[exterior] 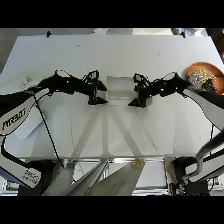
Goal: Fold the box and place the chain.
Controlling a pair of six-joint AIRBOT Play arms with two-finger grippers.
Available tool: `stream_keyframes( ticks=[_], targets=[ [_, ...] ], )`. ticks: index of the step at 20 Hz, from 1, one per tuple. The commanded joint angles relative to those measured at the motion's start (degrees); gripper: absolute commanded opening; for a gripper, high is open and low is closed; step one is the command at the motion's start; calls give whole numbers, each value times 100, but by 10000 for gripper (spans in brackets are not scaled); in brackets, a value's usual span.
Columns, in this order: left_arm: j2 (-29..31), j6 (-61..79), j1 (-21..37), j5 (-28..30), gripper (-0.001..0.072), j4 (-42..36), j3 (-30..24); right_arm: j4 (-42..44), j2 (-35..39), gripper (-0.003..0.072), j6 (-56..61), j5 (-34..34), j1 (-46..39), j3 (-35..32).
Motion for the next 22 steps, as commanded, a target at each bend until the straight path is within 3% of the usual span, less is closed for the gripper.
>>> stream_keyframes(
  ticks=[1,3,4,18,22],
  targets=[
    [-22,0,-72,-24,694,37,7,0,-2,500,0,4,0,2],
    [-22,2,-116,-20,649,72,7,0,-2,500,0,4,0,2],
    [-22,2,-138,-2,568,70,7,0,-2,500,0,4,0,2],
    [15,-483,-522,848,579,378,7,0,-2,500,0,4,0,2],
    [20,-472,-527,809,486,415,7,0,-2,500,0,4,0,2]
  ],
)
